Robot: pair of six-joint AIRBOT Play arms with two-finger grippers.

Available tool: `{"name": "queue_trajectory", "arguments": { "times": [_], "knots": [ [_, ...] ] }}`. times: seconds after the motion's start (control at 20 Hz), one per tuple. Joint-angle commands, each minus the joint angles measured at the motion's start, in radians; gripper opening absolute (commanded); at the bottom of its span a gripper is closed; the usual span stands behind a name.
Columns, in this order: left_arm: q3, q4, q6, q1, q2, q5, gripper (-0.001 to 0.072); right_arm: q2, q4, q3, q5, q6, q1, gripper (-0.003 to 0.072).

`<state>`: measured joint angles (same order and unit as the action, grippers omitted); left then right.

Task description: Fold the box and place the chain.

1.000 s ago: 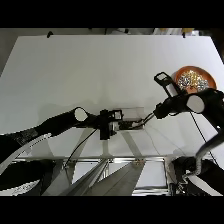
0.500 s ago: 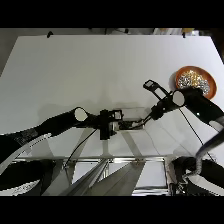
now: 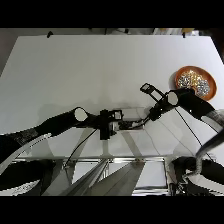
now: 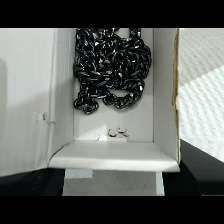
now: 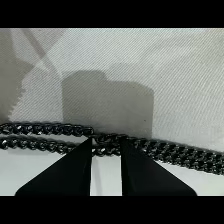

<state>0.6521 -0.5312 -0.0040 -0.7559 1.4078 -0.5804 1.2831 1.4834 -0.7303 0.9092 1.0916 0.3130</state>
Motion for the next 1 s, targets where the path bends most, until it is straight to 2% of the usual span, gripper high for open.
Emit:
{"name": "queue_trajectory", "arguments": {
  "times": [0.0,0.1,0.35,0.65,0.8,0.95],
  "knots": [
    [0.000,0.000,0.000,0.000,0.000,0.000,0.0252,0.010,-0.002,0.000,-0.013,-0.002,0.000,0.0121],
    [0.000,0.000,0.000,0.000,0.000,0.000,0.0252,0.010,-0.003,0.000,-0.010,-0.002,0.000,0.0017],
    [0.000,0.000,0.000,0.000,-0.001,0.000,0.0252,-0.037,0.010,0.000,0.074,-0.001,0.000,0.0017],
    [0.000,0.000,0.000,0.000,-0.001,0.000,0.0252,-0.143,-0.002,0.000,0.078,0.000,0.000,0.0017],
    [0.000,0.000,0.000,0.000,0.000,0.000,0.0252,-0.163,-0.053,0.000,0.142,-0.002,0.000,0.0017],
    [0.000,0.000,0.000,0.000,-0.001,0.000,0.0252,-0.245,-0.138,0.000,0.210,-0.002,0.000,0.0017]
  ]
}}
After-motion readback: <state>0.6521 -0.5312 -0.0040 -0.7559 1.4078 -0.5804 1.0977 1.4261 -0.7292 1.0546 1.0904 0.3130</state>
